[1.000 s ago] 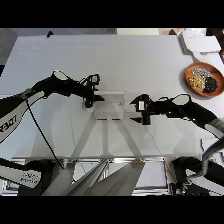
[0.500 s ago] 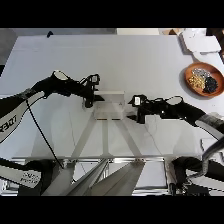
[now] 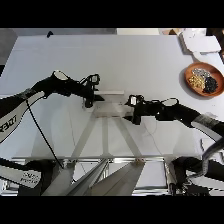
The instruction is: Fold the box and place the chain.
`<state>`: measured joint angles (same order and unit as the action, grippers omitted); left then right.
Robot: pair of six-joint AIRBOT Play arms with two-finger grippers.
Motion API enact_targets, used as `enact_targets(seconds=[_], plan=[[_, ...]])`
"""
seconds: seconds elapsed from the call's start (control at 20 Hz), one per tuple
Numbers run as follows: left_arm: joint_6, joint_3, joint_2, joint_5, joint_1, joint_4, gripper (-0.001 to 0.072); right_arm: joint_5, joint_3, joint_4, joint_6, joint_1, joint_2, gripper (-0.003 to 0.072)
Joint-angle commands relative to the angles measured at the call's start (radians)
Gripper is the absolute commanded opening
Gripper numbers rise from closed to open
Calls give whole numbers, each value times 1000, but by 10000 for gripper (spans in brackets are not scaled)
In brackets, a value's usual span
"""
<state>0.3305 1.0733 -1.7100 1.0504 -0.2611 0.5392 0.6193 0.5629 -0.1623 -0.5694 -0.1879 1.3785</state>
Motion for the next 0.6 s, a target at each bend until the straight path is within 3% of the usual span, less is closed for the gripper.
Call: enact_targets(seconds=[0.0, 0.25, 0.55], plan=[[2, 1, -1, 0, 0, 0, 12, -61, 0, 31, 101, -3, 1, 708], [2, 1, -1, 0, 0, 0, 12, -63, 0, 72, 223, -3, -2, 708], [2, 1, -1, 1, 0, 0, 12, -63, 0, -32, 415, -3, -2, 708]])
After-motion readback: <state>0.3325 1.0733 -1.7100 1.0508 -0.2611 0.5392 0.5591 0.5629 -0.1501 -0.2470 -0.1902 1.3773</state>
